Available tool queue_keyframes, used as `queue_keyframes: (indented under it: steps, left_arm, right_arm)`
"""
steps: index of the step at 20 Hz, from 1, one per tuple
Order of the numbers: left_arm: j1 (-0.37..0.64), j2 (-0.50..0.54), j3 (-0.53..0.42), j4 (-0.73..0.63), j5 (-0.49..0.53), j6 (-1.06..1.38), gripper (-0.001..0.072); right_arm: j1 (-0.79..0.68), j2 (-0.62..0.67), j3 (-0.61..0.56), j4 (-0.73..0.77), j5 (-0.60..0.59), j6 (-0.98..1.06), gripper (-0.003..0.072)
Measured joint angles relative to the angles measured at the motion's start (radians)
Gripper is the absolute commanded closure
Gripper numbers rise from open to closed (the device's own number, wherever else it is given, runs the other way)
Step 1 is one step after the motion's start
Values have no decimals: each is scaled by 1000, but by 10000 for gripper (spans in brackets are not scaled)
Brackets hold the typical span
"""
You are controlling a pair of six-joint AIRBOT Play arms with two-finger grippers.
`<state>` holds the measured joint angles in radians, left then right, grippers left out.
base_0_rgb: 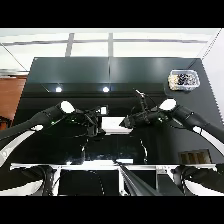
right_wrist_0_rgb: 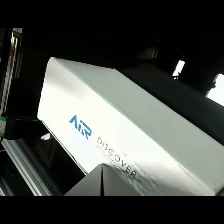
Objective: Fold the box and place the chain.
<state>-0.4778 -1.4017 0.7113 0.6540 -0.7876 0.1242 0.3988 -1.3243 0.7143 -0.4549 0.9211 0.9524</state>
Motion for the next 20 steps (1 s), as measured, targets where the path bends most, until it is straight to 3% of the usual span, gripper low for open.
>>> queue_keyframes:
  steps: [5, 7, 9, 14, 20]
  left_arm:
    - [0, 1, 1, 5, -1, -2, 311]
    - [0, 2, 5, 21, -2, -3, 298]
    - [0, 3, 10, 35, -4, -2, -2]
    - [1, 41, 55, 159, -28, -50, -3]
    - [-7, 175, 131, 256, -120, -205, 3]
  right_arm:
    - [-50, 50, 77, -57, 97, 7, 670]
    - [-112, 117, 138, -174, 180, 20, 670]
    - [-198, 200, 189, -335, 214, 75, 670]
    - [-468, 370, 238, -566, 316, 149, 670]
    - [-636, 420, 211, -611, 352, 158, 670]
